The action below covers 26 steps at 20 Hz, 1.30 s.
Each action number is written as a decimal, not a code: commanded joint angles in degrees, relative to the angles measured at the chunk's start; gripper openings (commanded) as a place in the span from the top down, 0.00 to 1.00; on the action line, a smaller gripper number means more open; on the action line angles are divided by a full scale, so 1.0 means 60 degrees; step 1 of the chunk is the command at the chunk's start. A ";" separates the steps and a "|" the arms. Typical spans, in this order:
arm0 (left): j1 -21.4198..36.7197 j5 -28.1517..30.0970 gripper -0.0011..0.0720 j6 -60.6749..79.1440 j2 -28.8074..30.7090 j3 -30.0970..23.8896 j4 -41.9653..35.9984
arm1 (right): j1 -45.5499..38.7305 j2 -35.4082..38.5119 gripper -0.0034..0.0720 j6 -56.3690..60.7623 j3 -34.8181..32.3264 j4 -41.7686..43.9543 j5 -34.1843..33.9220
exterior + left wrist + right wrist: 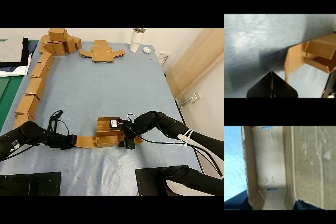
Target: Fold the box.
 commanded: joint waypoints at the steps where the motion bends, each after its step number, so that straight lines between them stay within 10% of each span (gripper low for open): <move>1: -0.0951 0.0780 0.97 0.1209 -0.0317 -0.0004 -0.1515 | -0.0004 0.0000 0.17 0.0000 -0.0004 0.0004 0.0000; 14: -0.1938 0.1228 0.96 0.1315 -0.0310 0.1133 -0.1949 | -0.0004 -0.0004 0.17 0.0000 -0.0004 0.0004 0.0004; 16: -0.1916 0.1395 0.35 0.1158 -0.0313 0.1213 -0.1654 | -0.0004 0.0000 0.17 0.0000 -0.0004 0.0004 0.0000; 26: -0.1657 0.1129 0.35 0.1027 -0.0459 0.1231 -0.2397 | -0.0004 0.0000 0.17 0.0000 -0.0004 0.0004 0.0000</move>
